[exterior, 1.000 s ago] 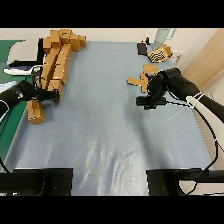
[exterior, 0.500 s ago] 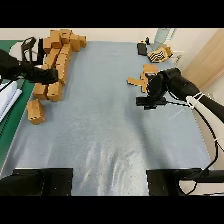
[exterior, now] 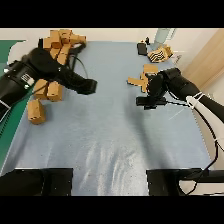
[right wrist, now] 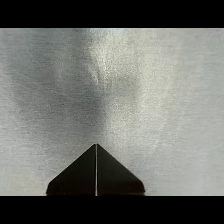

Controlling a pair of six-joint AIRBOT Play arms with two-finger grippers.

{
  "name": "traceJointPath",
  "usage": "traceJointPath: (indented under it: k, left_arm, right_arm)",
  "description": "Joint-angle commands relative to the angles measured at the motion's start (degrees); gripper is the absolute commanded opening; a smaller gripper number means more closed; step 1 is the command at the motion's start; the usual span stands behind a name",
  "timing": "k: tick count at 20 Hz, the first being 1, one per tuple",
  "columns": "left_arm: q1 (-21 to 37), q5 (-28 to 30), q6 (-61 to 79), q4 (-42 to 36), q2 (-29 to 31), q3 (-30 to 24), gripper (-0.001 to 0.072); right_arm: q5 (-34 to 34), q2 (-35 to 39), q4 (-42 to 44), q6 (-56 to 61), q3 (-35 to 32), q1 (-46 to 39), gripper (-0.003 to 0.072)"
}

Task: Fold the box.

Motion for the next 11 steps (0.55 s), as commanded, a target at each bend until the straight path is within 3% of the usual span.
traceJointPath:
  k: [1, 11]
  left_arm:
    - [-6.64, 0.07, -1.95, 0.72, -1.09, -0.02, 0.0016]
    - [-9.4, 0.04, -1.9, 0.33, -1.44, 0.0, 0.0016]
  right_arm:
    - [0.02, -0.02, 0.02, 0.02, 0.07, 0.04, 0.0004]
    - [0.02, -0.02, 0.0, 0.0, 0.07, 0.04, 0.0004]
